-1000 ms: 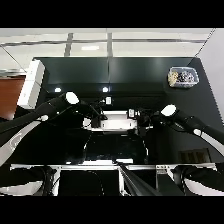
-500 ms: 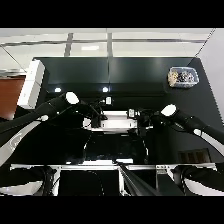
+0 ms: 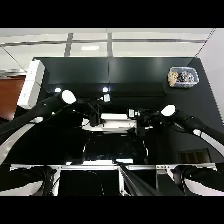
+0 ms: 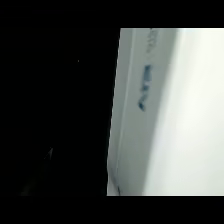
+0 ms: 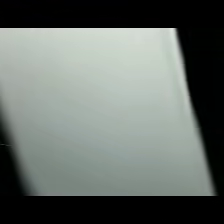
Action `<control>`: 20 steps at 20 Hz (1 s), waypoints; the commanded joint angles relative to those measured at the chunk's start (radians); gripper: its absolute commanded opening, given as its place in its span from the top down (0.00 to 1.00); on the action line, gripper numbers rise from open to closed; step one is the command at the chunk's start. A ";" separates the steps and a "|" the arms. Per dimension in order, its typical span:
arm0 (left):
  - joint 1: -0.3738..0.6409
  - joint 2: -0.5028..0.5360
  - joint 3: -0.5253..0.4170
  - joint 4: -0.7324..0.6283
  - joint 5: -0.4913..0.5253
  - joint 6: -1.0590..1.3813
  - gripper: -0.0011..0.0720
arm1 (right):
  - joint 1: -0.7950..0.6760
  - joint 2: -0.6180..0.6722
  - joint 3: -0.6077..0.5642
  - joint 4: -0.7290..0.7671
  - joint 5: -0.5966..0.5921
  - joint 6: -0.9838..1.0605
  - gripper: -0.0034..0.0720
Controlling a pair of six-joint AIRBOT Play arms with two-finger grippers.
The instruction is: Fold the box and place the chain.
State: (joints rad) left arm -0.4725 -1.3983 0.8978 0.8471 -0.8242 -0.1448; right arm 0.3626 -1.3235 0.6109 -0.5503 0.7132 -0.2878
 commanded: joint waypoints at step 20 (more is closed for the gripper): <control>0.049 0.098 -0.091 -0.540 0.089 -0.611 0.95 | 0.001 0.001 0.000 -0.001 -0.002 0.002 0.79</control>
State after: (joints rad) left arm -0.4183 -1.2407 0.7788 0.4187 -0.9199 -0.8234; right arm 0.3626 -1.3235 0.6109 -0.5514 0.7101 -0.2840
